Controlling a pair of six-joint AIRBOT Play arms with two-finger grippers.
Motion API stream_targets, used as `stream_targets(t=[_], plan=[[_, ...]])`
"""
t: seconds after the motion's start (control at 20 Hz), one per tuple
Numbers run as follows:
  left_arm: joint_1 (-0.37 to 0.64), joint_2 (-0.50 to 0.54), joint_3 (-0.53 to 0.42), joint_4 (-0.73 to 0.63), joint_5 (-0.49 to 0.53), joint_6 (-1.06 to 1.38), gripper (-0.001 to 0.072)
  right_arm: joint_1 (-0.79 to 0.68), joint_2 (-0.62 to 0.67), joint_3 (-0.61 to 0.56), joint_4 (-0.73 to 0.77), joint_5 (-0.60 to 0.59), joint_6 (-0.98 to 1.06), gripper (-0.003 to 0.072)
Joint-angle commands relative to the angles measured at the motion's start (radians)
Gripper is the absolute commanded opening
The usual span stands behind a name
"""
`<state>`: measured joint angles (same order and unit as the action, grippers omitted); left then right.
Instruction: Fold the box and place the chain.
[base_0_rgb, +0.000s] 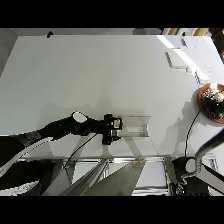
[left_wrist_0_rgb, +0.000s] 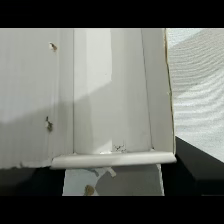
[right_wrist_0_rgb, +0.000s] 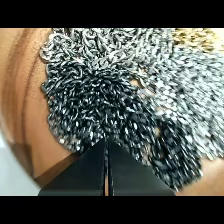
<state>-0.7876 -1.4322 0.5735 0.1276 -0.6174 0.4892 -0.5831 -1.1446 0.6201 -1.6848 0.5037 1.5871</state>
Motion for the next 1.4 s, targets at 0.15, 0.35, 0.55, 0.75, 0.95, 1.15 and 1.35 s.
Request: stream_targets(t=[0.15, 0.35, 0.55, 0.75, 0.95, 1.15, 1.35], plan=[[0.0, 0.0, 0.0, 0.0, 0.0, 0.0, 0.0273, 0.08, 0.211, 0.001, 0.149, 0.171, -0.127, 0.0019], [0.0, 0.0, 0.0, 0.0, 0.0, 0.0, 0.0273, 0.111, 0.216, 0.001, 0.103, 0.192, -0.15, 0.0021], [0.0, 0.0, 0.0, 0.0, 0.0, 0.0, 0.0273, 0.036, 0.153, 0.001, 0.102, 0.162, -0.144, 0.0127], [0.0, 0.0, 0.0, 0.0, 0.0, 0.0, 0.0273, -0.008, 0.06, 0.001, 0.08, 0.134, -0.145, 0.021], [0.0, 0.0, 0.0, 0.0, 0.0, 0.0, 0.0273, -0.068, 0.049, 0.002, 0.084, 0.071, -0.145, 0.0206], [0.0, 0.0, 0.0, 0.0, 0.0, 0.0, 0.0273, -0.098, 0.023, 0.002, 0.083, 0.076, -0.149, 0.0202], [0.0, 0.0, 0.0, 0.0, 0.0, 0.0, 0.0273, -0.109, -0.012, 0.002, 0.084, 0.075, -0.157, 0.0201]])
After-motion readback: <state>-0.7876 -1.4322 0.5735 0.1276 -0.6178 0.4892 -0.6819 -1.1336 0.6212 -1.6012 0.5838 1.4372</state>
